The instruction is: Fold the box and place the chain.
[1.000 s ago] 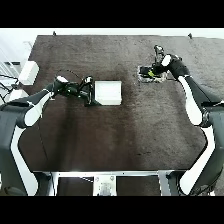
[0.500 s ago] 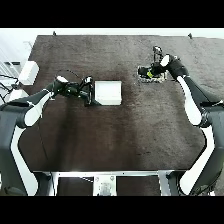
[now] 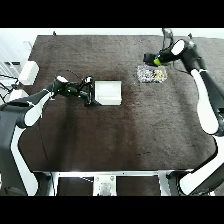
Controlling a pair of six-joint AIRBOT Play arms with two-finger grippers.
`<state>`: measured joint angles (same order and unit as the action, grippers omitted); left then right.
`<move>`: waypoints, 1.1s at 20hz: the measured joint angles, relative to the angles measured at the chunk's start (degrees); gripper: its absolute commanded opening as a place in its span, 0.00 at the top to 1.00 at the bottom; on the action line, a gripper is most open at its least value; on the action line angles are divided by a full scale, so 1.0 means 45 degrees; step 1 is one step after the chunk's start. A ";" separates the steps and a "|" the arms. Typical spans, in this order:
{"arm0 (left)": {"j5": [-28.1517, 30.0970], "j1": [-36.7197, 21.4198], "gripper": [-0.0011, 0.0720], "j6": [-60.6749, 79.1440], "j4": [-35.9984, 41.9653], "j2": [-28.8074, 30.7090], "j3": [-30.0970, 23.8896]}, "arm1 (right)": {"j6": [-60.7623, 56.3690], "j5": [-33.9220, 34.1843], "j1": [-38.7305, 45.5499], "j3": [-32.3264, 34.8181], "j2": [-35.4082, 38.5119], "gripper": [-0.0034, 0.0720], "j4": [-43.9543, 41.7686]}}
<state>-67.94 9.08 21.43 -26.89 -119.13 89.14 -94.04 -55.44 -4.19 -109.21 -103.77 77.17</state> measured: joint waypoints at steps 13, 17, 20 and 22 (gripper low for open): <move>-0.0005 0.0000 0.33 0.0000 0.0000 0.0000 0.0000 | 0.1467 -0.1744 -0.0316 -0.0005 0.4099 0.94 0.0719; -0.0005 0.0000 0.33 0.0000 -0.0005 0.0000 0.0000 | 0.2040 -0.3021 -0.0826 0.0005 0.4303 0.94 0.0583; -0.0005 0.0000 0.33 0.0000 0.0000 0.0000 0.0000 | 0.2254 -0.3939 -0.1399 0.0010 0.4352 0.94 0.0534; -0.0005 0.0000 0.33 0.0000 -0.0005 0.0000 0.0000 | 0.2322 -0.4483 -0.1792 0.0015 0.4367 0.94 0.0495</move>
<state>-67.96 9.08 21.43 -26.92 -119.13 89.14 -83.59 -75.61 -12.25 -109.14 -84.12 79.40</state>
